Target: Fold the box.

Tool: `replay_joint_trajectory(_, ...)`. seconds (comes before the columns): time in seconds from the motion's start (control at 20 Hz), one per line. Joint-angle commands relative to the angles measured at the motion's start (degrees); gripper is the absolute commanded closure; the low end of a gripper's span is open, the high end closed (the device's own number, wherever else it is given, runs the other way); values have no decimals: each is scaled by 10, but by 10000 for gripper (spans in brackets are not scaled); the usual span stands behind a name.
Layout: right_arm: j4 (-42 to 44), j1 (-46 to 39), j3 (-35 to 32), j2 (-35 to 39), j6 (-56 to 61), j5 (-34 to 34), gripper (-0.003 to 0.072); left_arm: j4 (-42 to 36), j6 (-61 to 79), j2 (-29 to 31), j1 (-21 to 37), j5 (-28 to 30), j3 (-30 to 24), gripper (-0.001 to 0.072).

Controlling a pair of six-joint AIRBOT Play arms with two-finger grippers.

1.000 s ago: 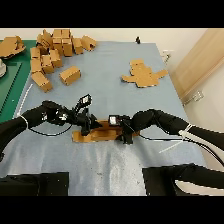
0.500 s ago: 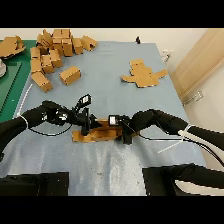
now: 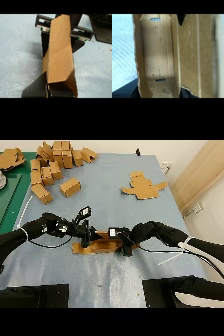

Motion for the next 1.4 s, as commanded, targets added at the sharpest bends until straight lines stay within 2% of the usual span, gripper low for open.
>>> replay_joint_trajectory(0.0,-2,0,0,0,0,0,169,0,0,0,0,1,0,698)
replay_joint_trajectory(0.75,-2,0,0,0,10,-1,161,10,-70,0,1,3,0,696)
replay_joint_trajectory(0.8,-2,0,0,0,9,-1,161,13,-72,0,1,3,0,674)
replay_joint_trajectory(0.85,-2,0,0,0,9,-1,161,12,-86,1,1,11,0,414)
replay_joint_trajectory(0.9,-2,0,0,0,9,-1,161,8,-136,2,1,31,0,199)
replay_joint_trajectory(0.95,-2,0,0,0,9,-1,161,10,-178,2,2,40,2,172)
replay_joint_trajectory(1.1,-2,0,0,0,9,-1,159,20,-219,11,20,32,12,172)
replay_joint_trajectory(1.25,-2,0,0,0,9,-1,145,25,-219,45,46,32,14,171)
replay_joint_trajectory(1.35,-2,0,0,0,9,-1,145,56,-248,66,59,32,14,172)
